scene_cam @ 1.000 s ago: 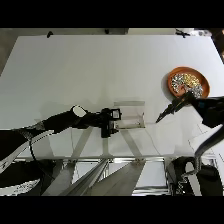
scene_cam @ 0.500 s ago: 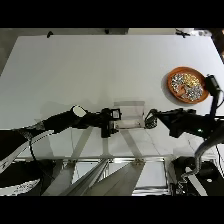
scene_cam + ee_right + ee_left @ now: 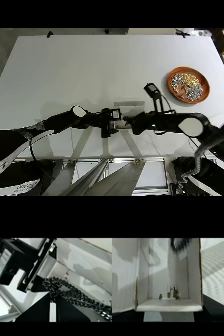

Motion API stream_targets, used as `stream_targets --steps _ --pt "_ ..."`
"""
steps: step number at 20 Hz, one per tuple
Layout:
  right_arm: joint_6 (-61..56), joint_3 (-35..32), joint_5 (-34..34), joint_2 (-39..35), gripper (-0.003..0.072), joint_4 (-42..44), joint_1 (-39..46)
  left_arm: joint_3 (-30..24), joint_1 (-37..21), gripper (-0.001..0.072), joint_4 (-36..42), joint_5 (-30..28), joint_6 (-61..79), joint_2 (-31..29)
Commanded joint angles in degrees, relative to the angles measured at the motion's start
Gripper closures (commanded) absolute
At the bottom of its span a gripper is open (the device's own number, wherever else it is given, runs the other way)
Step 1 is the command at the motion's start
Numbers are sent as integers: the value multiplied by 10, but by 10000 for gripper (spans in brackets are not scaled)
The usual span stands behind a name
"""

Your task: Fold the box and place the chain.

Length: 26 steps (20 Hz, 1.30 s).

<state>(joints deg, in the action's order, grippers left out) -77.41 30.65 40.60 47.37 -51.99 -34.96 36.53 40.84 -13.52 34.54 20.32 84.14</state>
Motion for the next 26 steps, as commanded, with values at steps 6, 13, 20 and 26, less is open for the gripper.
stream_targets --steps 6,13,20,26 --pt "-9 -1 -67 121 588 2 -57 0 0 503 0 0 0 0" --pt "-51 35 58 88 410 -17 -5 0 0 503 0 0 0 0" --pt "45 75 312 -80 410 -257 108 0 0 503 0 0 0 0" --pt "379 60 290 -66 410 -238 129 0 0 503 0 0 0 0"
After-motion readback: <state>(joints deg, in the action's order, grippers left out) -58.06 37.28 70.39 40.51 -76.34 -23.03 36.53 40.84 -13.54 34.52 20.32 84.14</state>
